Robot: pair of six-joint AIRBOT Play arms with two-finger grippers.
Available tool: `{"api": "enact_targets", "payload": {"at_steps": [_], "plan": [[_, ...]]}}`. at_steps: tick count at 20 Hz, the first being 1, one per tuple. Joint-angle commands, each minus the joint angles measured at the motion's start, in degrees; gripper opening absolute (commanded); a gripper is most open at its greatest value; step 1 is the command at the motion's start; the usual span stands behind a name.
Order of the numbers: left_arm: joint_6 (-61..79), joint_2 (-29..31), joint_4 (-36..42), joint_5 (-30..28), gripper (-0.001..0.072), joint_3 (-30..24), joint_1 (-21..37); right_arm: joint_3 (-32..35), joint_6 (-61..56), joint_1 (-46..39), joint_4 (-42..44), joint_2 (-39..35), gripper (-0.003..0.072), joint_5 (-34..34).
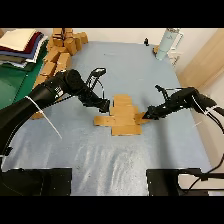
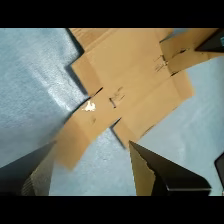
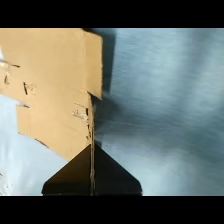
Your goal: Fold the box.
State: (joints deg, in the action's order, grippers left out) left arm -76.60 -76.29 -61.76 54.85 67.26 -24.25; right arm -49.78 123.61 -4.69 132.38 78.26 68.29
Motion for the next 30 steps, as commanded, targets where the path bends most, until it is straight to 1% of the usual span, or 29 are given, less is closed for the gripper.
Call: {"api": "enact_targets", "payload": {"at_steps": [1,3,5,8,10,12,14,17,20,21,22,24,28,30], "plan": [[0.2,0.0,1.9,1.3,0.0699,0.0,0.1,6.3,2.8,3.8,4.7,-6.1,0.0001,-5.0],[2.3,-0.3,1.7,2.5,0.0699,0.0,0.1,12.6,1.1,7.3,4.9,-10.9,0.0001,-8.5],[3.8,-1.6,1.6,5.1,0.0699,0.0,0.3,18.4,-0.8,10.8,5.0,-14.9,0.0001,-10.9],[5.3,-3.7,1.4,6.9,0.0698,0.0,2.3,23.9,-1.7,15.4,5.1,-19.7,0.0001,-14.9],[7.3,-4.6,1.8,7.0,0.0699,0.0,4.7,25.6,-1.7,17.6,5.0,-22.3,0.0001,-17.3],[9.1,-5.4,4.0,7.8,0.0699,0.0,7.8,26.3,-1.7,18.4,4.9,-23.9,0.0001,-18.9],[13.6,-7.1,10.6,9.5,0.0699,0.0,11.4,26.4,-1.7,18.4,4.7,-24.4,0.0001,-20.0],[19.4,-12.2,21.3,12.8,0.0699,0.0,15.1,26.4,-1.7,18.4,4.8,-24.4,0.0001,-20.0],[25.4,-17.6,29.9,15.5,0.0697,0.0,15.8,26.4,-1.6,18.4,4.8,-24.4,0.0001,-19.4],[27.3,-19.2,32.4,16.2,0.0649,0.0,15.6,26.4,-1.5,18.4,4.8,-24.4,0.0001,-19.4],[28.3,-20.6,34.5,16.5,0.0652,0.0,15.6,26.4,-1.5,18.4,4.8,-24.4,0.0001,-19.3],[29.6,-22.6,36.6,16.6,0.0652,0.0,15.7,26.4,-1.5,18.4,4.8,-24.4,0.0001,-19.2],[29.9,-25.7,36.8,16.9,0.0652,0.0,15.6,26.4,-1.5,18.4,4.8,-24.4,0.0001,-19.4],[32.9,-26.2,40.3,17.5,0.0652,0.0,15.7,26.4,-1.5,18.4,4.7,-24.4,0.0001,-19.4]]}}
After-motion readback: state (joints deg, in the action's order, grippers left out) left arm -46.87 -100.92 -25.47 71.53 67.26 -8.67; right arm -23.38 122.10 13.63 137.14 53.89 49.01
